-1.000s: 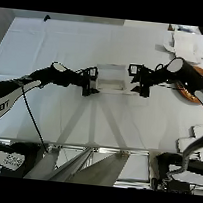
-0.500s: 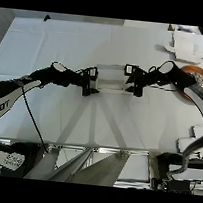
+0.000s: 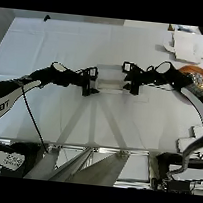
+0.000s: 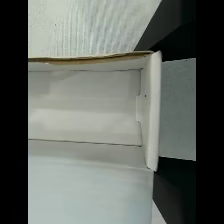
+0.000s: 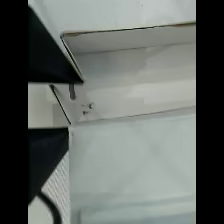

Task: Fold the box and place the chain.

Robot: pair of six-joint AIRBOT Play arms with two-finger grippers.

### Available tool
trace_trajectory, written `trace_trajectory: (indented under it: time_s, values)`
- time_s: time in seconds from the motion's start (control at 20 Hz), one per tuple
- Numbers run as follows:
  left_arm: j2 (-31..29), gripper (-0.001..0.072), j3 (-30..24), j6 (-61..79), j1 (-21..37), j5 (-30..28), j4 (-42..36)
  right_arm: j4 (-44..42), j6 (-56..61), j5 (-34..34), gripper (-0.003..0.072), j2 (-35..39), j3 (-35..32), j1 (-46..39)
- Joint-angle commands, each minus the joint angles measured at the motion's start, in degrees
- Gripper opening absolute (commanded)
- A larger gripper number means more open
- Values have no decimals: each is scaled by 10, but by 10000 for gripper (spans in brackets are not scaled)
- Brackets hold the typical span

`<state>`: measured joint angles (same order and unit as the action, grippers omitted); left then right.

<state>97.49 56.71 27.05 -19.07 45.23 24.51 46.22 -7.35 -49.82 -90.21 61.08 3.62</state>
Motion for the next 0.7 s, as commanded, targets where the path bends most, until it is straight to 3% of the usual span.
trace_trajectory:
  time_s: [0.0,0.15,0.2,0.25,0.3,0.65]
  values:
    - [0,258,0,-1,0,0,0,-8,0,-18,169,0,0,21]
    - [0,258,0,-1,0,0,0,-7,0,-18,186,0,0,25]
    - [0,258,0,-1,0,0,0,-2,0,-18,291,0,0,25]
    - [0,258,0,-1,0,0,0,6,0,-16,466,0,0,25]
    - [0,258,0,-1,0,0,0,16,2,-16,495,0,0,25]
    - [0,258,0,-1,0,0,0,66,96,-9,482,0,0,24]
